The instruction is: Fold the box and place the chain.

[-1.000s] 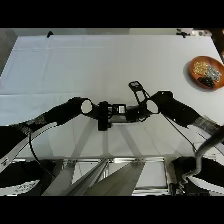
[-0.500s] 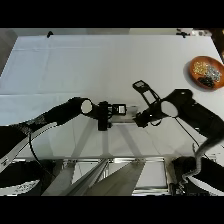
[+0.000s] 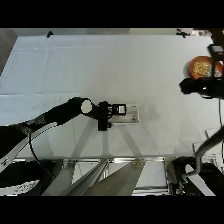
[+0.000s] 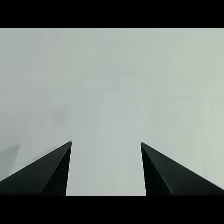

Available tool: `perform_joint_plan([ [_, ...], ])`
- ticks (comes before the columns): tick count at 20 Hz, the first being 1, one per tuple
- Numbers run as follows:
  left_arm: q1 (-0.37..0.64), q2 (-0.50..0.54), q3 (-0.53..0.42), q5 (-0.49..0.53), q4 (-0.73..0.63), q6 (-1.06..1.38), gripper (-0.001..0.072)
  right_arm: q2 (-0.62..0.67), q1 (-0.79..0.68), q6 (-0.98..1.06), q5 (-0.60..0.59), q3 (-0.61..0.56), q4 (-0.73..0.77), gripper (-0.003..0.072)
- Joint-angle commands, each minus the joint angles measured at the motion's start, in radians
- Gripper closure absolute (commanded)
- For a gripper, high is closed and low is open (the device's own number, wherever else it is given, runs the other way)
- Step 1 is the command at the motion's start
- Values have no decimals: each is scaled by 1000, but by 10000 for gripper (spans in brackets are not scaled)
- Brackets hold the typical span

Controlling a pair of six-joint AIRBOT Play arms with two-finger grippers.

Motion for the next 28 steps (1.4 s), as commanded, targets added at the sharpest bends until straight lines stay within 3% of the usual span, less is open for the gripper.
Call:
perform_joint_plan([
  [1,0,1,0,0,0,0,434,-43,-203,-29,-286,8,-13,271],
  [3,0,1,0,0,0,0,434,-172,-298,-29,-332,69,-5,270],
  [4,0,1,0,0,0,0,434,-265,-345,-29,-315,128,17,213],
  [5,0,1,0,0,0,0,434,-357,-383,-29,-277,201,41,205],
  [10,0,1,0,0,0,0,434,-830,-475,-5,138,735,64,150],
  [13,0,1,0,0,0,0,434,-1007,-477,2,285,932,29,149],
  [17,0,1,0,0,0,0,434,-1105,-476,2,288,983,-35,146],
  [22,0,1,0,0,0,0,434,-1160,-476,-60,399,983,-112,144],
  [28,0,1,0,0,0,0,434,-1200,-472,-63,335,983,-107,165],
])
